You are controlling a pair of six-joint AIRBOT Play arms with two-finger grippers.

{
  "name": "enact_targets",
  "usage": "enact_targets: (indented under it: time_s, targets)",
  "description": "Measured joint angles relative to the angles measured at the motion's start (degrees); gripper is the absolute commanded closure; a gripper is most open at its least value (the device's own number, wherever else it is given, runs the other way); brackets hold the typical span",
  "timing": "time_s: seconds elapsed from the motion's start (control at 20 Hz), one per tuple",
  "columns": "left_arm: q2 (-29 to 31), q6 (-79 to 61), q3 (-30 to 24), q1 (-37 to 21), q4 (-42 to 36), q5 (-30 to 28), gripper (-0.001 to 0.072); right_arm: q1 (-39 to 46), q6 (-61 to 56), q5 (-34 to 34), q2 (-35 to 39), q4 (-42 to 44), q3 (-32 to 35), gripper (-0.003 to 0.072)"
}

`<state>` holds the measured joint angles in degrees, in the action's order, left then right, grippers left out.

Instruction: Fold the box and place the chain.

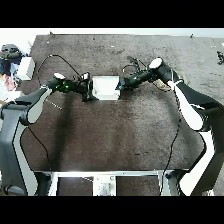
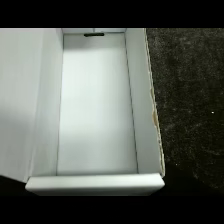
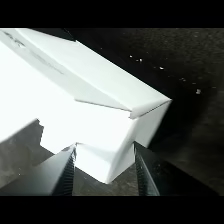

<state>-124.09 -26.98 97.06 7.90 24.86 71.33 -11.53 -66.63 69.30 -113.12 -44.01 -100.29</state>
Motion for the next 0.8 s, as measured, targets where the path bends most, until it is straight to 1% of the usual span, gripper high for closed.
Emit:
enact_targets:
  time_s: [0.25,0.5,0.8]
  targets:
    - [0.0,0.0,0.0,0.0,0.0,0.0,0.0422,-2.2,-5.1,-1.9,0.0,-3.7,-0.2,0.0274]
    - [0.0,0.0,0.0,0.0,0.0,0.0,0.0422,-4.9,-12.5,-3.6,0.0,-14.0,-2.4,0.0274]
    - [0.0,0.0,0.0,0.0,0.0,0.0,0.0422,-9.8,-22.1,-3.8,-0.6,-29.1,-6.9,0.0275]
